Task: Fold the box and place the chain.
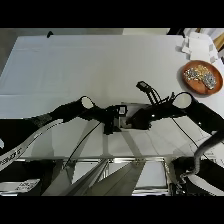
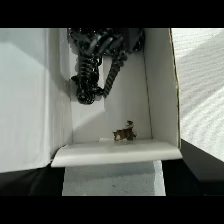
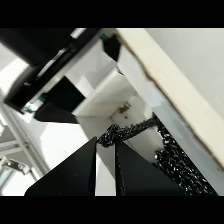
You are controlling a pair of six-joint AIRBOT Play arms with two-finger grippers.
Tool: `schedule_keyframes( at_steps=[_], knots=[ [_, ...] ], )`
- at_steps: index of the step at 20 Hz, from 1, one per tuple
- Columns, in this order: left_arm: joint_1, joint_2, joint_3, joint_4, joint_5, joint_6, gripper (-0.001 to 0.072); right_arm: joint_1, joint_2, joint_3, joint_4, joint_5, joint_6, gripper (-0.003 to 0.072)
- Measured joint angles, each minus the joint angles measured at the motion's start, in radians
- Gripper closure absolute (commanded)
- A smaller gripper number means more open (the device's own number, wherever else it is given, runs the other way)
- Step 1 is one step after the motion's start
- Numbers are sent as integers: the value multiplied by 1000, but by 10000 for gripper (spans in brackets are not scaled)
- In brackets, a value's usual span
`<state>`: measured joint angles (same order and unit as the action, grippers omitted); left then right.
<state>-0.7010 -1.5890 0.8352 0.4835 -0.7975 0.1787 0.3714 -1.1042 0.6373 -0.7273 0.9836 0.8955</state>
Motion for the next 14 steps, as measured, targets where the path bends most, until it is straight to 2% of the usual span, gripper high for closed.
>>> schedule_keyframes(
  at_steps=[2,3,5,11,14],
  knots=[
    [0,0,0,0,0,0,640,5,-12,-4,-3,-7,1,673],
    [0,0,0,0,0,0,640,10,-16,-5,-4,-10,1,645],
    [0,0,0,0,0,0,640,26,-20,-7,-4,-21,2,487],
    [0,0,0,0,0,0,640,59,-18,-8,-5,-41,21,488],
    [0,0,0,0,0,0,640,61,24,-8,-17,-41,21,491]
  ],
)
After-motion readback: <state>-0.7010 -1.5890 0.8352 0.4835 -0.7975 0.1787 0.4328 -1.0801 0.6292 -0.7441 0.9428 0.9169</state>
